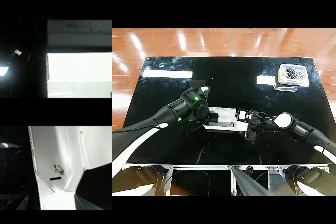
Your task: Fold the box and place the chain.
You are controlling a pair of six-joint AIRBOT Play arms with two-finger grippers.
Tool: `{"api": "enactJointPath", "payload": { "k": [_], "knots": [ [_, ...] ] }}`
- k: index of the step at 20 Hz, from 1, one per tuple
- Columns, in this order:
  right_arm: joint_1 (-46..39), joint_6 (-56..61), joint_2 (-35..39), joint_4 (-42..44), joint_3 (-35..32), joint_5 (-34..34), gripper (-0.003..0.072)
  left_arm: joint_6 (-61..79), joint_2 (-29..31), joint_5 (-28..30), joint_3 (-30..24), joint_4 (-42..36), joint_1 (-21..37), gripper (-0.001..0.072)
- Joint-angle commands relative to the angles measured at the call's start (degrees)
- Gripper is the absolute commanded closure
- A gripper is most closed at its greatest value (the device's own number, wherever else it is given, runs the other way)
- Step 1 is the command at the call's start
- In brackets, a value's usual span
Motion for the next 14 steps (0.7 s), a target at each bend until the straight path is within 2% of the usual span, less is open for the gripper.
{"api": "enactJointPath", "payload": {
  "k": [1, 9, 14],
  "knots": [
    [0.0, 0.2, 0.0, 0.0, 0.0, 0.0, -0.0019, 0.8, -0.2, 0.7, 0.2, -0.1, 0.0, 0.0687],
    [0.0, -1.4, -0.1, 0.2, 0.0, -0.2, -0.0019, 1.9, -2.0, 1.3, 0.2, -0.4, -0.1, 0.0687],
    [0.0, -6.2, -0.4, 6.3, 0.1, -0.6, -0.0019, 1.9, -2.0, 1.2, 0.2, -0.4, -0.1, 0.0687]
  ]
}}
